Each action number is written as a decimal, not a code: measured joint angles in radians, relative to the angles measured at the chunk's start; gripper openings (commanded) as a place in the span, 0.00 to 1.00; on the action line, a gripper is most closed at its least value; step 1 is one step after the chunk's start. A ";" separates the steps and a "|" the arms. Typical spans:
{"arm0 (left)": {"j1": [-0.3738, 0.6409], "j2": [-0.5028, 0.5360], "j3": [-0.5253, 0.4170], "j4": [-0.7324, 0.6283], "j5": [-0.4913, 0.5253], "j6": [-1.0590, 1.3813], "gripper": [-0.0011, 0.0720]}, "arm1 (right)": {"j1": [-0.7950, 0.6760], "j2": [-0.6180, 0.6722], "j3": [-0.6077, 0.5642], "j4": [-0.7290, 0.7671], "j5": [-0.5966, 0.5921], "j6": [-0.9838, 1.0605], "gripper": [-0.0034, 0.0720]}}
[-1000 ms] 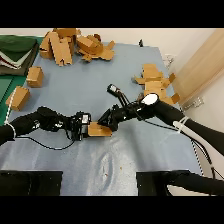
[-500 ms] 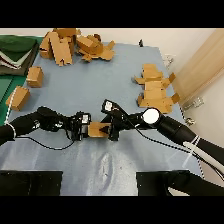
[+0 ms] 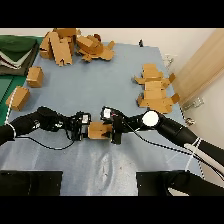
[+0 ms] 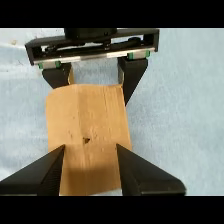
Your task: Fold the box.
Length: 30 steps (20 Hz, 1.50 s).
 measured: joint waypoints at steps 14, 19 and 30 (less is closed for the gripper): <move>0.000 0.000 0.000 0.000 0.000 0.000 0.54 | 0.004 -0.040 0.000 -0.098 -0.037 0.023 0.74; 0.000 0.000 0.000 0.000 -0.001 0.000 0.54 | 0.107 -0.024 0.000 -0.177 -0.035 0.053 0.74; 0.000 0.000 0.000 0.000 -0.001 0.000 0.54 | 0.213 -0.015 0.066 -0.359 -0.151 0.249 0.74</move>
